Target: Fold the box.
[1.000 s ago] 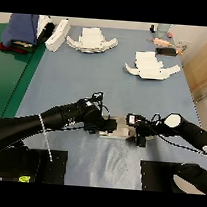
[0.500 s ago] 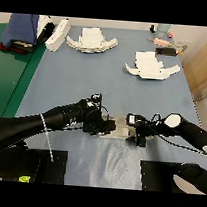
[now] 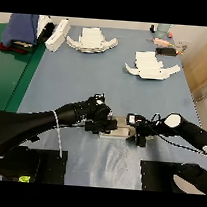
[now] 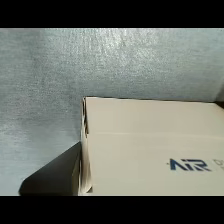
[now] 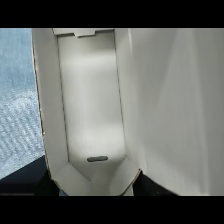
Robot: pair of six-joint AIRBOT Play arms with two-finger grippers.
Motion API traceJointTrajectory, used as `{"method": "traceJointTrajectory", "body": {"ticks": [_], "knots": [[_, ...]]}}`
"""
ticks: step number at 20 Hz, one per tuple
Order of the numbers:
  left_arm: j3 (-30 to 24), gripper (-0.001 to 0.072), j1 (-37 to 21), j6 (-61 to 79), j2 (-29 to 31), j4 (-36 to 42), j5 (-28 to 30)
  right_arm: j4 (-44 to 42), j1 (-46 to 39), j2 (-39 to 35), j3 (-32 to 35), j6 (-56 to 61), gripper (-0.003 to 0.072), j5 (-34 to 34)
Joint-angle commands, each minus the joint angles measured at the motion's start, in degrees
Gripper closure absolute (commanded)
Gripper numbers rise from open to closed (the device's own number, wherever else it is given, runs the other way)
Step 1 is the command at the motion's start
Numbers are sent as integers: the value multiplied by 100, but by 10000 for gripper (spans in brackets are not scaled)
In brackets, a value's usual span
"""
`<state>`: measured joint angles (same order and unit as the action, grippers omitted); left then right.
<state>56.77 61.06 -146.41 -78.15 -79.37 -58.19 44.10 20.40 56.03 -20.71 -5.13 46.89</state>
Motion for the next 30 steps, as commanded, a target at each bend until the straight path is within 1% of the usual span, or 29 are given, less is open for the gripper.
{"method": "traceJointTrajectory", "body": {"ticks": [1, 4, 6, 8, 11, 12, 13, 16, 21, 22, 23, 24, 27, 30], "knots": [[210, 465, 39, -131, -164, -197, -251, 2, 4, -2, -4, -2, 177, 17], [348, 465, 68, -142, -313, -321, -389, 2, 4, -2, -4, -2, 177, 17], [496, 466, 186, -199, -422, -632, -551, 2, 4, -2, -4, -2, 177, 17], [566, 466, 295, -337, -507, -920, -560, 2, 4, -2, -4, -2, 176, 15], [566, 475, 326, -367, -592, -960, -658, 2, 4, -2, -4, -2, 177, 15], [566, 655, 326, -369, -603, -962, -695, 2, 4, -2, -4, -2, 177, 15], [566, 694, 332, -361, -605, -962, -675, 2, 4, -2, -4, -2, 177, 15], [568, 694, 398, -516, -608, -1084, -693, 4, 4, -2, -4, -2, 176, 15], [603, 689, 433, -490, -603, -1045, -695, 2, 4, -2, -4, -2, 177, 15], [656, 464, 431, -442, -601, -1045, -697, 2, 4, -2, -4, -2, 177, 17], [730, 176, 431, -450, -603, -1045, -723, 2, 4, -2, -4, -2, 177, 17], [822, 143, 426, -448, -601, -1045, -841, 2, 4, -2, -4, -2, 177, 15], [1095, 144, 420, -323, -581, -1093, -1366, 2, 4, -2, -4, -2, 177, 17], [1209, 144, 420, -282, -354, -1108, -1646, 2, 4, -2, -4, -2, 177, 17]]}}
